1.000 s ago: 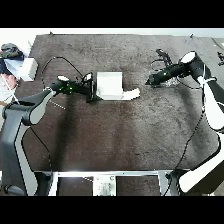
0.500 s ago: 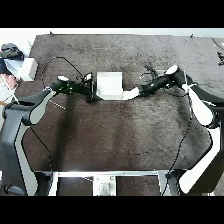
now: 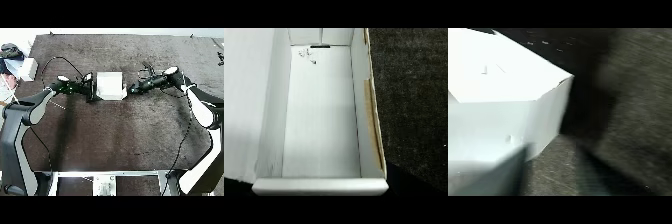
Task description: Fold the box and place the chain.
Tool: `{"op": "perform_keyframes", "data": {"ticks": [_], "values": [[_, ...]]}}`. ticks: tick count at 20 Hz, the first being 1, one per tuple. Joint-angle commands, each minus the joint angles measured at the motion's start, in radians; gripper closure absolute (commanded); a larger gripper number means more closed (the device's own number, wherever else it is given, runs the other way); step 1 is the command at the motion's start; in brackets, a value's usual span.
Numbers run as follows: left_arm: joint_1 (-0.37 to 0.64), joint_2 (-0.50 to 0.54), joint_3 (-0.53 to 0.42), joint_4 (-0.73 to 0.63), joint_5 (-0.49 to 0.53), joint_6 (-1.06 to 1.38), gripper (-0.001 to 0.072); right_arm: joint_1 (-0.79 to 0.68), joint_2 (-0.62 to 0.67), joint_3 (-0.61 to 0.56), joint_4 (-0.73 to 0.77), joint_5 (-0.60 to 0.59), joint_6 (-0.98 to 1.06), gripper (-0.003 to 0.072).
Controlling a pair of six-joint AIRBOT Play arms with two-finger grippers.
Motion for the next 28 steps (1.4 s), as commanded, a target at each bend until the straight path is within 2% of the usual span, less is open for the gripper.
{"op": "perform_keyframes", "data": {"ticks": [1, 2, 4, 7, 18, 28], "values": [[0.000, 0.000, 0.000, 0.000, 0.000, 0.001, 0.0357, 0.003, 0.021, 0.002, 0.026, -0.007, -0.005, 0.0139], [0.000, 0.000, 0.000, 0.000, 0.000, 0.001, 0.0357, 0.008, 0.021, 0.008, 0.025, -0.014, -0.004, 0.0141], [0.000, 0.000, 0.000, 0.000, 0.000, 0.000, 0.0357, 0.026, 0.021, 0.014, 0.025, -0.016, 0.003, 0.0268], [0.000, 0.000, 0.000, 0.000, 0.000, 0.000, 0.0357, 0.065, 0.021, 0.024, -0.001, -0.010, 0.016, 0.0264], [0.000, 0.000, 0.000, 0.001, 0.000, 0.000, 0.0357, 0.204, 0.021, 0.163, -0.393, -0.043, 0.287, 0.0264], [0.000, 0.000, 0.000, 0.000, 0.000, 0.000, 0.0357, 0.291, 0.020, 0.166, -0.537, -0.126, 0.394, 0.0264]]}}
